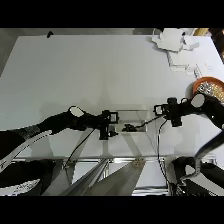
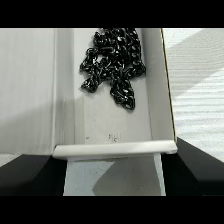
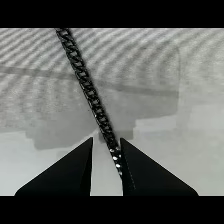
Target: Fold the box and place the chain.
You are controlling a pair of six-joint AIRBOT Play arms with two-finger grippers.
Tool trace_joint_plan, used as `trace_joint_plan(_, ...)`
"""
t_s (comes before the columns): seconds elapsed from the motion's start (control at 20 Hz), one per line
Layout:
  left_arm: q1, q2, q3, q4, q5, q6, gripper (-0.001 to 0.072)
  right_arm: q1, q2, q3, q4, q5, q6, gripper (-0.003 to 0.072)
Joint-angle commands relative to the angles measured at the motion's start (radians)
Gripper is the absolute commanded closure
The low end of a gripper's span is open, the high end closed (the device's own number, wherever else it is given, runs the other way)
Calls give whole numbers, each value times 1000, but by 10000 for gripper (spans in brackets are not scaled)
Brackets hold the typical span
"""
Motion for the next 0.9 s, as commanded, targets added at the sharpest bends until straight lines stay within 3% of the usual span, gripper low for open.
trace_joint_plan(0.0,0,1,0,0,0,0,436,-1,-40,-1,-2,-37,-19,485)
trace_joint_plan(0.05,0,1,0,0,0,0,436,-1,-47,-1,-2,-37,-19,494)
trace_joint_plan(0.15,0,1,0,0,0,0,436,-1,-45,-1,1,-27,-18,635)
trace_joint_plan(0.2,0,1,0,0,0,0,436,-1,-38,-1,1,-7,-15,663)
trace_joint_plan(0.4,0,1,0,0,0,0,436,-1,79,-1,23,58,68,663)
trace_joint_plan(0.6,0,1,0,0,0,0,436,6,264,-1,171,215,124,663)
trace_joint_plan(0.85,0,1,0,0,0,0,436,159,452,-1,322,322,156,663)
